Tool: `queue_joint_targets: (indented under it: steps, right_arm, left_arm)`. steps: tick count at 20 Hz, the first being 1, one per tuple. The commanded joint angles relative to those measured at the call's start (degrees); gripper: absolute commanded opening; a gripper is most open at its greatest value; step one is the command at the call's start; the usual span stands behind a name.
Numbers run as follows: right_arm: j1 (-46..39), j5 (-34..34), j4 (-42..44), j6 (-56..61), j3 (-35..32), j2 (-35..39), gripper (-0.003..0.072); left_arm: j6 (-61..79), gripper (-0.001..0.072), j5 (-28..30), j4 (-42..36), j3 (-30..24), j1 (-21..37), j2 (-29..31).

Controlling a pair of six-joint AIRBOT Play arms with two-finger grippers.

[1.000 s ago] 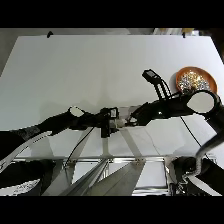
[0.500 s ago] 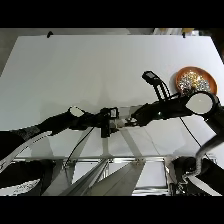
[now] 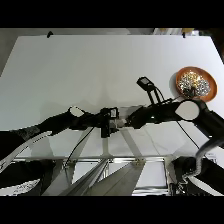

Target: Fold the box and place the chain.

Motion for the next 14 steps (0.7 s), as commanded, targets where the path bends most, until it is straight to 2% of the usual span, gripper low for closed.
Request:
queue_joint_targets:
  steps: [1, 2, 3, 6, 10, 11, 12, 13, 14]
  right_arm:
    - [2.16, -2.23, -0.24, 0.17, -0.42, -5.09, 0.0059]
    - [2.14, -2.19, -0.13, 0.17, -0.42, -6.27, 0.0154]
    - [2.14, -1.99, -0.15, 0.17, -0.42, -6.82, 0.0203]
    - [2.12, 1.09, -0.44, 0.15, 0.90, -5.79, 0.0203]
    - [-3.08, 11.56, -1.38, 0.15, 7.82, -2.12, 0.0197]
    - [-5.64, 13.86, -1.46, 0.13, 9.77, -1.09, 0.0149]
    - [-8.17, 15.76, -1.49, -0.07, 11.08, -0.35, 0.0058]
    - [-11.10, 17.55, -1.81, -0.11, 11.80, 0.07, 0.0015]
    - [-13.77, 18.38, -2.84, -0.09, 11.85, 0.15, 0.0015]
  left_arm:
    - [0.00, 0.0370, 0.02, 0.02, 0.02, -0.02, 0.00]
    - [0.00, 0.0370, 0.02, 0.02, 0.02, -0.02, 0.00]
    - [0.00, 0.0370, 0.02, 0.02, 0.02, -0.02, 0.00]
    - [0.00, 0.0370, 0.00, 0.02, 0.02, -0.02, 0.00]
    - [0.00, 0.0370, 0.02, 0.02, 0.02, -0.02, 0.00]
    - [0.00, 0.0370, 0.00, 0.02, 0.02, -0.02, 0.00]
    - [0.00, 0.0370, 0.02, 0.02, 0.02, -0.02, 0.00]
    - [0.00, 0.0370, 0.02, 0.02, 0.02, -0.02, 0.00]
    - [0.00, 0.0370, 0.00, 0.02, 0.02, -0.02, 0.00]
